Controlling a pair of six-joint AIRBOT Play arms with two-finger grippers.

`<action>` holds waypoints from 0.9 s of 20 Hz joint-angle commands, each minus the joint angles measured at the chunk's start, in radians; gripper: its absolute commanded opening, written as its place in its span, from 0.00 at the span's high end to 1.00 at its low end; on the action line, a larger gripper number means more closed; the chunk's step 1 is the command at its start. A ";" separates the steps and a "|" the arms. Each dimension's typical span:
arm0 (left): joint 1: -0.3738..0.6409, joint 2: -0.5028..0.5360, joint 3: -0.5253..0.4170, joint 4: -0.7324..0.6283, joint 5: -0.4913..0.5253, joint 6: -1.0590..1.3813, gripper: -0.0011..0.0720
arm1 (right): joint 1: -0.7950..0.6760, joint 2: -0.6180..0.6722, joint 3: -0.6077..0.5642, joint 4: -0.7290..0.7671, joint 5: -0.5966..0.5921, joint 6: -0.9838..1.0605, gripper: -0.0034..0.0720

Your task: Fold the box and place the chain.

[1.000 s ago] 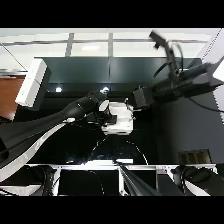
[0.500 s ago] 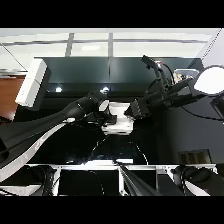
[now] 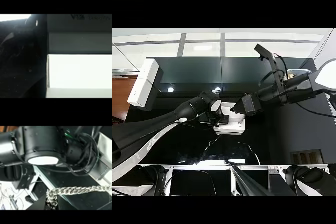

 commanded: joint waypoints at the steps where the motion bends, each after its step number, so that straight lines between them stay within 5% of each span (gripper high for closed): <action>1: 0.001 0.000 0.001 0.000 0.000 0.000 0.94 | -0.001 0.000 0.009 0.018 -0.018 -0.013 0.93; 5: 0.001 0.000 0.001 0.000 0.000 0.000 0.94 | -0.001 0.000 -0.032 -0.064 -0.021 -0.009 0.93; 12: 0.001 0.000 0.001 0.000 0.000 0.000 0.94 | 0.027 -0.003 -0.336 -0.202 -0.315 0.007 0.93; 16: 0.001 0.000 0.001 0.000 0.001 0.000 0.94 | 0.027 -0.005 -0.374 -0.208 -0.336 0.008 0.93; 17: 0.001 0.000 0.001 0.000 0.001 0.000 0.94 | 0.021 -0.005 -0.373 -0.208 -0.336 0.008 0.79; 18: 0.001 0.000 0.001 0.000 0.002 0.000 0.94 | -0.003 -0.005 -0.373 -0.213 -0.342 0.006 0.46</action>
